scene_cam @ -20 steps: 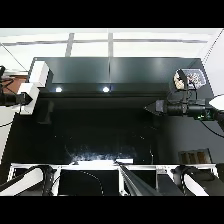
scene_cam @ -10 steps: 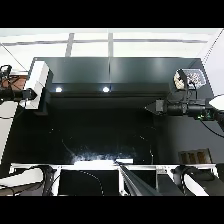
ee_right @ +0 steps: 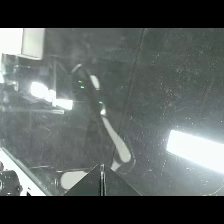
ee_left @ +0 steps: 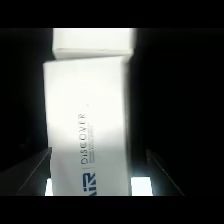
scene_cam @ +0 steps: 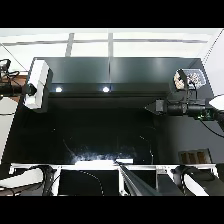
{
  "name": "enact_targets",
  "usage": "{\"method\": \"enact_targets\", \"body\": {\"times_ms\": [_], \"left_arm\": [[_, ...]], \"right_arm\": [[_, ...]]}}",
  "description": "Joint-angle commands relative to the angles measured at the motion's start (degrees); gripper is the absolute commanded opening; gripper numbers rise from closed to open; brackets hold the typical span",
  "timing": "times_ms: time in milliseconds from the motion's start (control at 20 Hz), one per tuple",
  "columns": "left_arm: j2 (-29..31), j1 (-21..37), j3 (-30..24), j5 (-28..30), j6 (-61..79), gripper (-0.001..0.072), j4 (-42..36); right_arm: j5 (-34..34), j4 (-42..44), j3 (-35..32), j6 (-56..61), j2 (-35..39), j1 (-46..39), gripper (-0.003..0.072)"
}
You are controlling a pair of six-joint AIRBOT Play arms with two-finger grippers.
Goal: Fold the box and place the chain.
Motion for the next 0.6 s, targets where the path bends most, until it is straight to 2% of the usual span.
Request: {"method": "enact_targets", "body": {"times_ms": [0, 100, 150, 200, 250, 300, 400, 550], "left_arm": [[6.2, -0.8, 3.1, -6.3, -0.4, 0.0708, -0.6], [11.4, -1.3, 5.3, -9.0, -1.4, 0.0684, -2.5], [14.0, -1.6, 6.1, -10.3, -1.7, 0.0548, -5.2], [16.5, -1.9, 6.5, -11.9, -2.6, 0.0232, -8.4], [18.9, -2.3, 6.6, -13.6, -2.6, 0.0031, -11.8], [21.3, -3.4, 6.6, -15.0, -2.7, 0.0032, -14.6], [25.4, -7.5, 6.3, -17.9, -3.3, 0.003, -15.2], [32.3, -17.3, 1.4, -17.2, -7.9, 0.0029, -12.4]], "right_arm": [[-0.3, 0.0, 0.0, 0.0, 0.0, 0.0, 0.0037], [-2.0, 0.0, 0.1, 0.0, 0.0, -0.1, 0.0037], [-2.5, -0.1, 0.4, 0.0, 0.0, -0.6, 0.0038], [-2.2, -1.1, 1.5, 0.0, 0.0, -1.4, 0.0038], [-0.7, -4.1, 3.8, 0.0, 0.0, -2.2, 0.0037], [1.2, -8.2, 6.9, 0.8, 0.2, -2.9, 0.0037], [1.7, -18.8, 12.5, 5.2, 2.6, -3.0, 0.0037], [-7.1, -33.0, 12.2, 13.1, 12.4, -1.1, 0.0037]]}}
